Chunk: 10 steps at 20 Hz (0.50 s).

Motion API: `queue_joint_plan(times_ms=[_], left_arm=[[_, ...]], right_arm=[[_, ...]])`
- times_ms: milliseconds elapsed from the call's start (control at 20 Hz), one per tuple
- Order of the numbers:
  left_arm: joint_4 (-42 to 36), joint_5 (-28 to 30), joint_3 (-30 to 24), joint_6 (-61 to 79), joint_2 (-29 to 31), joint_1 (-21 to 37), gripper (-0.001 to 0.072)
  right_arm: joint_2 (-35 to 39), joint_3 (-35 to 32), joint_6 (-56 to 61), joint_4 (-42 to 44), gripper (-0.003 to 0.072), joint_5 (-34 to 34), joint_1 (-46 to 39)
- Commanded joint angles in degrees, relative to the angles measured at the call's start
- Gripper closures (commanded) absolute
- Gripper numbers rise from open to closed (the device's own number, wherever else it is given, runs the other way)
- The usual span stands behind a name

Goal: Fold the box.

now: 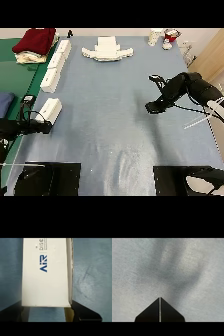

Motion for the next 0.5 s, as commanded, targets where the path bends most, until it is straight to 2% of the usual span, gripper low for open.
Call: queue_joint_plan(times_ms=[0,200,450], left_arm=[[-0.3,6.3,0.9,-0.6,-5.1,3.2,0.0341],[-3.6,13.6,5.1,-0.3,-13.8,3.1,0.0341],[-12.8,15.7,13.3,6.0,-27.6,1.7,0.0341]], right_arm=[[0.0,0.1,0.0,0.0,0.0669,0.0,0.0],[0.0,0.1,0.0,0.0,0.0669,0.0,0.0],[0.0,0.1,0.0,0.0,0.0669,0.0,0.0]])
